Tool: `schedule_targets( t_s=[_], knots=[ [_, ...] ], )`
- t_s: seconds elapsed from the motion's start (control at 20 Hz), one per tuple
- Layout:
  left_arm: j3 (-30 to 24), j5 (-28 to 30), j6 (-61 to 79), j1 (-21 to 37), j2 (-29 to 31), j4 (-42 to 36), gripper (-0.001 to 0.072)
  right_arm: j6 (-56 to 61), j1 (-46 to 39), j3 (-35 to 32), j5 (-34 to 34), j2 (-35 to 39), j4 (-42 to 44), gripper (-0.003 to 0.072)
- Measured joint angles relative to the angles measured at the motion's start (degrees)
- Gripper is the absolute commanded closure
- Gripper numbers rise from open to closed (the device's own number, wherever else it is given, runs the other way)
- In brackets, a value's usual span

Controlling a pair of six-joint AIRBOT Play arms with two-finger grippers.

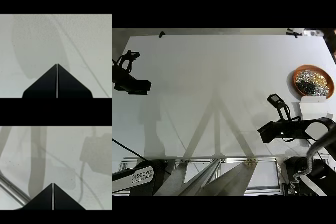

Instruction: Fold the box and place the chain.

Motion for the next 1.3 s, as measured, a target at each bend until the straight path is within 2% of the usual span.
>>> schedule_targets(
  t_s=[0.2,0.35,0.5,0.55,0.6,0.7,0.75,0.95,1.3],
  knots=[
    [0.0,0.0,0.0,0.0,0.0,0.0,0.0696,7.28,-0.07,1.2,0.02,0.0,-3.98,0.0677],
    [0.0,0.0,0.0,0.0,0.0,0.0,0.0696,12.94,-3.74,7.21,5.95,-0.39,-17.11,0.0681],
    [0.0,0.0,0.0,0.0,0.0,0.02,0.0696,9.27,-15.32,16.02,16.46,-2.8,-33.51,0.068],
    [0.0,0.0,0.0,-0.02,0.0,0.0,0.0696,6.99,-21.09,19.34,18.62,-4.04,-37.48,0.0642],
    [0.0,0.0,0.0,-0.02,0.0,-0.02,0.0696,5.31,-26.69,22.27,19.12,-5.31,-39.65,0.0478],
    [0.0,0.0,0.0,-0.02,0.0,0.02,0.0696,1.95,-38.01,27.56,17.99,-8.57,-40.76,0.0208],
    [0.0,0.0,0.0,0.0,0.0,0.0,0.0696,0.61,-43.04,29.75,17.16,-10.78,-41.03,0.015],
    [0.0,0.0,0.0,0.0,0.0,0.02,0.0696,-3.85,-54.95,33.97,16.26,-21.49,-43.04,0.0146],
    [0.0,0.0,0.0,0.0,0.04,0.02,0.0696,-6.21,-59.39,35.47,15.15,-38.38,-53.16,0.0147]
  ],
)
